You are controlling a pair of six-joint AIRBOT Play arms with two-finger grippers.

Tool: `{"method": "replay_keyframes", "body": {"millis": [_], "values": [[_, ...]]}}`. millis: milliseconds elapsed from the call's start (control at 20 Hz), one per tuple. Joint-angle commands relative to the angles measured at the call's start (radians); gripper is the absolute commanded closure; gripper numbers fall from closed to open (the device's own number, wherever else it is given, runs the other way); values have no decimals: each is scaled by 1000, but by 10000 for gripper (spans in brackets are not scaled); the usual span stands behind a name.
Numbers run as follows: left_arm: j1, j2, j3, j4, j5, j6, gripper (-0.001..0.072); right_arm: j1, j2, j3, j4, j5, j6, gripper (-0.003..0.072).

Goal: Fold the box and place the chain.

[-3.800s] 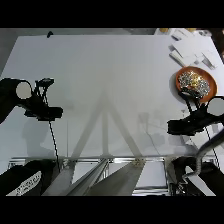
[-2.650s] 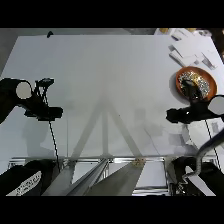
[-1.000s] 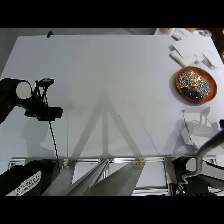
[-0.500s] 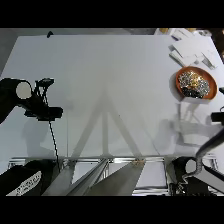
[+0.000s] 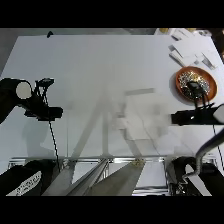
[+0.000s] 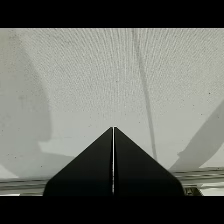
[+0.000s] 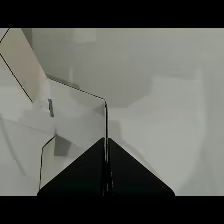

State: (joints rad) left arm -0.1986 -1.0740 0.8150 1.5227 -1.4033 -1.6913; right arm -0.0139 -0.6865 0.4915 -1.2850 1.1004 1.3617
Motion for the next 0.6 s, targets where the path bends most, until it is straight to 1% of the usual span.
{"method": "replay_keyframes", "body": {"millis": [0,150,350,400,450,500,550], "values": [[0,-1,-1,1,20,0,701,134,116,-135,115,-148,30,670],[0,-1,-1,11,99,0,701,194,120,-140,116,-175,30,670],[-1,-2,-2,6,139,42,700,214,120,-140,116,-185,30,670],[-1,-2,-2,-10,144,79,672,214,120,-140,116,-185,30,670],[-1,-3,-4,-53,166,125,500,214,120,-140,116,-184,30,670],[-1,-5,-13,-138,213,183,322,214,120,-140,116,-183,30,670],[-1,-13,-23,-282,272,301,238,214,120,-140,116,-183,30,670]]}}
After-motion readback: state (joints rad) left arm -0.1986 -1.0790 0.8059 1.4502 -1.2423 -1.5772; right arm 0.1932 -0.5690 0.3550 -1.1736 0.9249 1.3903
